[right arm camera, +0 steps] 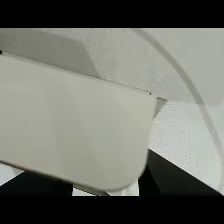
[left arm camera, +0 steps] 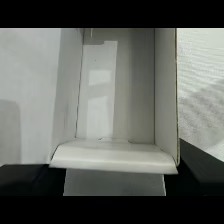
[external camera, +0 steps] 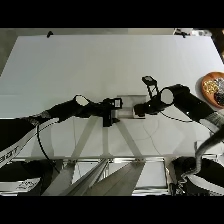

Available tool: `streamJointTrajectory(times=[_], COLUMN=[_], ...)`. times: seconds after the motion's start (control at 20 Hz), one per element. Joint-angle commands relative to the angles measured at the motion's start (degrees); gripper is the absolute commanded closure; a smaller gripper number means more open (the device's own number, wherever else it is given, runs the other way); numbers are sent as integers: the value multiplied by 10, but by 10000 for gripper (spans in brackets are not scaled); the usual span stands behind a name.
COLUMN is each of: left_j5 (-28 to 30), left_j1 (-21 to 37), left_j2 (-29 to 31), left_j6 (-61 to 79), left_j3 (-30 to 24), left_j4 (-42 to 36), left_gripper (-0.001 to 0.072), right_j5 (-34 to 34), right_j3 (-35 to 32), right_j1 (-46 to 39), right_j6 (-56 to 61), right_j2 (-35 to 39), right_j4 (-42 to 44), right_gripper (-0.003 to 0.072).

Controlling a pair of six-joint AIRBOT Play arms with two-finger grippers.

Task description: Fold the box and place the chain.

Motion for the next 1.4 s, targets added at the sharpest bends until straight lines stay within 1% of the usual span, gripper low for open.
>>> streamJointTrajectory(times=[0.0, 0.05, 0.1, 0.15, 0.35, 0.45, 0.6, 0.85, 0.95, 1.0, 1.05, 1.1, 1.35], left_j5=[1, 1, 1, 1, 1, 1, 1, 1, 1, 1, 1, 1, 1], left_j1=[0, 0, 0, 0, 0, 0, 0, 0, 0, 0, 0, 0, 0], left_j2=[0, 0, 0, 0, 0, 0, 0, 0, 0, 0, 0, 0, 0], left_j6=[0, 0, 0, 0, 0, 0, 0, 0, 0, 0, 0, 0, 0], left_j3=[0, 0, 0, 0, 0, 0, 0, 0, 0, 0, 0, 0, 0], left_j4=[0, 0, 0, 0, 0, 0, 0, 0, 0, 0, 0, 0, 0], left_gripper=[212, 212, 212, 212, 212, 212, 212, 212, 212, 212, 212, 212, 212], right_j5=[-7, -8, -9, -9, -5, -7, -10, 10, 5, 0, -8, -11, -4], right_j3=[0, 0, 0, 0, 0, 0, 0, 0, 0, 0, 0, 0, -1], right_j1=[9, 9, 9, 9, 9, 9, 9, 11, 27, 36, 44, 51, 55], right_j6=[68, 81, 84, 84, 103, 103, 103, 145, 164, 167, 179, 183, 193], right_j2=[0, 0, 0, -1, -18, -29, -29, -29, -29, -29, -29, -29, -30], right_j4=[-7, -8, -8, -8, -7, -6, -27, -68, -94, -102, -114, -122, -153], right_gripper=[398, 398, 417, 459, 479, 511, 534, 534, 520, 460, 375, 361, 371])
